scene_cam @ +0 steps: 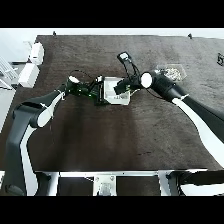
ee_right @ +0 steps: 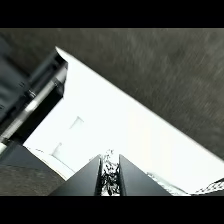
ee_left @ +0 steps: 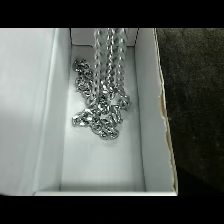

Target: Fold the box and place the chain.

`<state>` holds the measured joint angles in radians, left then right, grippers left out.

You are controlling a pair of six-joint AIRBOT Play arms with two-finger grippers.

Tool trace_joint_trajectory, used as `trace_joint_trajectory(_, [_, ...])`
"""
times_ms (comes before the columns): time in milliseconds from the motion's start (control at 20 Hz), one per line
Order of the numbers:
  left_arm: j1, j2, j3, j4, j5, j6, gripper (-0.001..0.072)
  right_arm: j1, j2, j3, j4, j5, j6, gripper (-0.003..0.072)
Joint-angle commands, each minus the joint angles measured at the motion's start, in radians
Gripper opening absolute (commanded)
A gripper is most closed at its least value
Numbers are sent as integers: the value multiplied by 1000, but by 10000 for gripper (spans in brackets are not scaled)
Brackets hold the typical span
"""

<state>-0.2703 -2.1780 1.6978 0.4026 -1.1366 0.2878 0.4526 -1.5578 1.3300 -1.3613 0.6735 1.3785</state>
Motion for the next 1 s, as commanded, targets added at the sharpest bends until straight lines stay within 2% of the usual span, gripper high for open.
trace_joint_trajectory(0, [0, 1, 0, 0, 0, 0, 282, 0, -26, -17, 16, -29, 2, 409])
trace_joint_trajectory(50, [0, 1, 0, 0, 1, 0, 282, 0, -13, -9, 14, -16, -2, 602])
trace_joint_trajectory(250, [0, 1, 0, 0, 1, 0, 282, -20, 94, 1, -133, 27, 10, 599])
trace_joint_trajectory(400, [0, 1, 0, 0, 1, 0, 282, -146, 123, -52, -207, 4, 131, 599])
trace_joint_trajectory(500, [0, 1, 0, 0, 1, 0, 283, -270, 121, -144, -198, -141, 235, 599])
trace_joint_trajectory(600, [0, 1, 0, 0, 2, 0, 283, -382, 98, -224, -126, -306, 309, 599])
trace_joint_trajectory(650, [0, 1, 0, 0, 2, 0, 282, -423, 75, -241, -89, -352, 309, 599])
trace_joint_trajectory(800, [0, 1, 0, 0, 1, 0, 283, -500, -27, -216, 7, -389, 308, 599])
trace_joint_trajectory(950, [0, 1, 0, 0, 1, 0, 282, -511, -128, -142, 20, -388, 305, 599])
